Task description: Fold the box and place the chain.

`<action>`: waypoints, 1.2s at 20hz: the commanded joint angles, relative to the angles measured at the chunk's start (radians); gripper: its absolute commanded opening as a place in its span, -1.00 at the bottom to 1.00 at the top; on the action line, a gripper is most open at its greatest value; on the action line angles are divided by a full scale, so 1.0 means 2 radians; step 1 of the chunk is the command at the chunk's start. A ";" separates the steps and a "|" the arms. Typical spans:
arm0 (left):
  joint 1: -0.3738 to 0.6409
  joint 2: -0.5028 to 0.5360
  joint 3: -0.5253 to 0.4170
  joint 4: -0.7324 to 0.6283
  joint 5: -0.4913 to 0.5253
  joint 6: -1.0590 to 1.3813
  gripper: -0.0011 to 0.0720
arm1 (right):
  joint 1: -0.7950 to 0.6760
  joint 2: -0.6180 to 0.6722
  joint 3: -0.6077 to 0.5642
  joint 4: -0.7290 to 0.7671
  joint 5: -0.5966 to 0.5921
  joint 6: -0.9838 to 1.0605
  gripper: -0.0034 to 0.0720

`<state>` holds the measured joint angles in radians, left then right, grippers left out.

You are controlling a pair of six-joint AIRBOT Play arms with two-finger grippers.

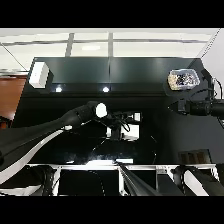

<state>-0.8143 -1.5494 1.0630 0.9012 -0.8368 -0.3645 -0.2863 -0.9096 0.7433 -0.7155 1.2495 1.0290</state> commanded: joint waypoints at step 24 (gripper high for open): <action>0.661 0.094 -0.018 0.181 -0.030 -0.380 -0.17 | 0.001 0.000 0.001 0.000 -0.013 0.009 -0.88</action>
<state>0.4599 -1.3354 1.0279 1.3869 -1.0443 -1.2602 -0.2852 -0.9096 0.7433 -0.7151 1.2312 1.0473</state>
